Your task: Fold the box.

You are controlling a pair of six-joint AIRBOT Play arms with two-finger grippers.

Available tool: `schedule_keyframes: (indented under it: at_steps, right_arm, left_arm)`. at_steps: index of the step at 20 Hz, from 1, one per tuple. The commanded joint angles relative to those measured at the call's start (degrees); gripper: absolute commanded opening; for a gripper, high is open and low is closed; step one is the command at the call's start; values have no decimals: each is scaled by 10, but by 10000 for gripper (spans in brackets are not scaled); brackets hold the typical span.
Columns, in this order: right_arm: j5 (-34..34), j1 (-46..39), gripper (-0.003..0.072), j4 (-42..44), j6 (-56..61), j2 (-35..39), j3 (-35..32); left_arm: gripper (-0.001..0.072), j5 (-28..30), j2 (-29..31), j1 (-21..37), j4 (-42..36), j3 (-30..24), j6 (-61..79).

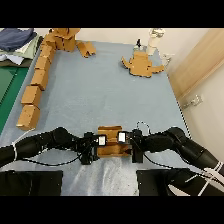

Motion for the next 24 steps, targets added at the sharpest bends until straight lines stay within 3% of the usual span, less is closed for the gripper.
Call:
schedule_keyframes:
  at_steps: [1, 2, 9, 10, 12, 17, 20, 22, 24]
  right_arm:
    - [21, 19, 189, 17, -47, -13, -1]
    - [22, 27, 144, 18, -47, -13, -1]
    - [68, 64, 146, 21, -47, -30, -1]
    - [69, 66, 227, 23, -47, -37, -1]
    - [67, 66, 524, 42, -48, -50, -1]
    - [59, 69, 585, 51, -53, -61, -1]
    - [59, 68, 563, 46, -53, -61, -1]
    - [54, 68, 347, 18, -40, -56, 2]
    - [46, 68, 125, -71, 76, -41, 11]
  left_arm:
    - [610, 0, 0, 0, 0, 0, 0]
    - [610, 0, 0, 0, 0, 0, 0]
    - [610, 2, 0, 0, 0, 0, 0]
    - [610, 2, 0, 0, 0, 0, 0]
    - [609, 2, 0, 0, 0, 0, 0]
    - [610, 2, 0, 0, 0, 0, 0]
    - [610, 2, 0, 0, 0, 0, 0]
    - [610, 2, 0, 0, 0, 0, 0]
    - [610, 2, 0, 0, 0, 0, 0]
